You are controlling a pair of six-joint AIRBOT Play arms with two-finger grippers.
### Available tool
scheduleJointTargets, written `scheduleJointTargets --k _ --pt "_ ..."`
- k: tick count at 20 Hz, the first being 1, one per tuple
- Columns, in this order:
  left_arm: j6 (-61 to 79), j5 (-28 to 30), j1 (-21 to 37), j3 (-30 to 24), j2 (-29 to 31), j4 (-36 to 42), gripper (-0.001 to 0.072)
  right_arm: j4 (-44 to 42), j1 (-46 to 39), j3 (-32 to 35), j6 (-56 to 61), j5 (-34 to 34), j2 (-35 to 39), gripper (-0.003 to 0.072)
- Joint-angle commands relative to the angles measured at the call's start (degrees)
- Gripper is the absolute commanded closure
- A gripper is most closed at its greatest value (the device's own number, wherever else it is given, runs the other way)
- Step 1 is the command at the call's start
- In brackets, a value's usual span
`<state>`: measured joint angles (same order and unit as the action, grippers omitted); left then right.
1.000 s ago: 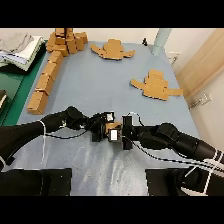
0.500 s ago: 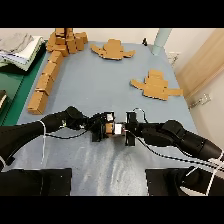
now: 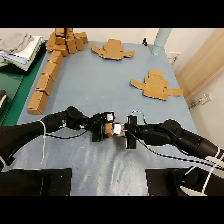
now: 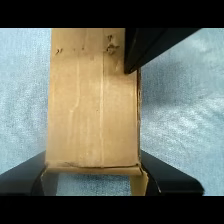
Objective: Fold the box.
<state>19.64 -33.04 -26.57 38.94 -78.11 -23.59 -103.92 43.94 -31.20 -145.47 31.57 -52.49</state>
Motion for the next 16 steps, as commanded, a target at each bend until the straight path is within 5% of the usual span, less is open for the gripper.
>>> scheduleJointTargets --k 1,8,16 --pt "0.02 0.02 0.00 0.04 -0.02 0.00 0.0295 -0.04 -0.04 -0.02 0.13 0.20 -0.35 0.0680" --pt "0.02 0.02 -0.02 0.04 -0.02 0.00 0.0295 1.62 -0.04 -0.15 2.49 0.66 2.82 0.0680" --pt "0.02 0.00 0.00 0.04 -0.02 -0.02 0.0295 17.44 -3.06 -0.20 37.31 15.61 6.86 0.0680"
